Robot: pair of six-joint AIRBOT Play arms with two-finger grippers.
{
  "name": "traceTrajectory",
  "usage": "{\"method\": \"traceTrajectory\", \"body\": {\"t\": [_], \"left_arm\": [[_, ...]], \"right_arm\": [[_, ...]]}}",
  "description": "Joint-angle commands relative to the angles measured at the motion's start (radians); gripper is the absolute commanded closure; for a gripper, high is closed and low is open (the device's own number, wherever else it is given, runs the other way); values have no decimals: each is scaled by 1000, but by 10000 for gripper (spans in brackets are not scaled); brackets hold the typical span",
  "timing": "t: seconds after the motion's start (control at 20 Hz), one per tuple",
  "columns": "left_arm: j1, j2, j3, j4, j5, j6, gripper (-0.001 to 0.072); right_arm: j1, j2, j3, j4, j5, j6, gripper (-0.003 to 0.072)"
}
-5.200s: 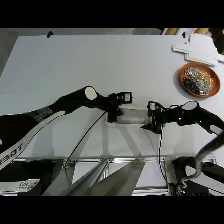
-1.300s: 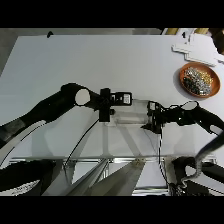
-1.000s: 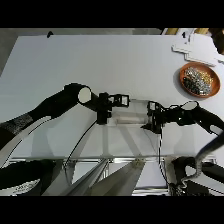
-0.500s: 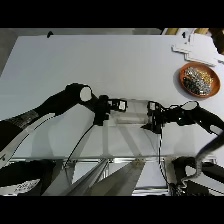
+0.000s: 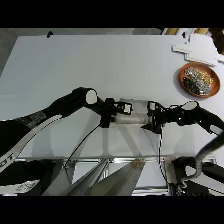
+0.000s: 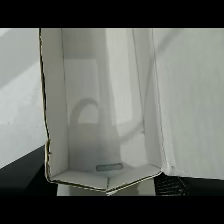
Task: Fold the box and place the chain.
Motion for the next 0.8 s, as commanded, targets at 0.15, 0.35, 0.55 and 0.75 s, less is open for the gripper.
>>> {"method": "traceTrajectory", "body": {"t": [0.15, 0.35, 0.55, 0.75], "left_arm": [[-13, -23, 0, -68, 118, 3, 576], [-19, -23, 0, -130, 132, 3, 578], [-35, -29, 0, -152, 111, 2, 345], [-30, -9, 0, -128, 66, -7, 302]], "right_arm": [[0, 1, 1, 0, 0, 0, 350], [0, 1, 1, 0, 0, 0, 350], [0, 1, 1, 0, 0, 0, 350], [0, 1, 1, 0, 0, 0, 350]]}}
